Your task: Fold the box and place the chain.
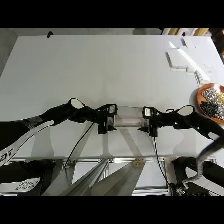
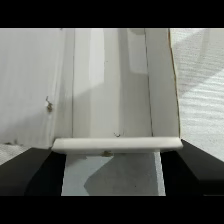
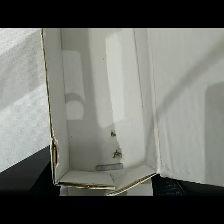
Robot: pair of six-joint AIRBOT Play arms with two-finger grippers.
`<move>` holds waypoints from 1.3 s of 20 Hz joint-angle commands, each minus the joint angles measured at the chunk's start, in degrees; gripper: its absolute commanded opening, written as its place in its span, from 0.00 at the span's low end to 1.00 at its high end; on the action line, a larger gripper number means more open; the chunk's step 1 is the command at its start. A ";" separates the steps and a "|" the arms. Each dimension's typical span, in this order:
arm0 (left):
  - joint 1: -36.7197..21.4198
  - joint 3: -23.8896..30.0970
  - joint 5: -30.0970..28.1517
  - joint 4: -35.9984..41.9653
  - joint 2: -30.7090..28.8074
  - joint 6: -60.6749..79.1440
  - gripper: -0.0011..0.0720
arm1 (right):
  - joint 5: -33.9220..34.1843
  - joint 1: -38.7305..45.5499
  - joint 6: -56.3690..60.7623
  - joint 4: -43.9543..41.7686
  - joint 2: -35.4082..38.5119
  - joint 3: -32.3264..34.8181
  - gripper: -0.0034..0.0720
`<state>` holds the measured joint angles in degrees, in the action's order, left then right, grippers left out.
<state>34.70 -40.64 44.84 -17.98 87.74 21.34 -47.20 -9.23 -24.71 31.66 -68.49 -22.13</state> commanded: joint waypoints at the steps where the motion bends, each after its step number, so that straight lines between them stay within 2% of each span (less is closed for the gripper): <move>1: 0.04 -0.04 -0.02 0.00 0.02 0.02 0.41 | 0.00 0.02 0.00 0.00 0.04 0.00 0.57; 24: 0.02 -0.04 -0.02 0.00 0.02 0.02 0.41 | -0.44 0.07 1.86 0.79 0.07 -0.02 0.58; 25: 0.04 -0.04 -0.02 0.00 0.02 0.02 0.41 | -0.31 0.09 2.08 0.94 0.22 -0.02 0.68; 26: 0.02 -0.04 -0.02 0.00 0.02 0.02 0.41 | -0.17 0.09 3.19 1.77 0.98 -0.02 0.89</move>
<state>34.70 -40.64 44.84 -17.93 87.74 21.26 -47.44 -9.19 -23.51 32.40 -68.20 -22.11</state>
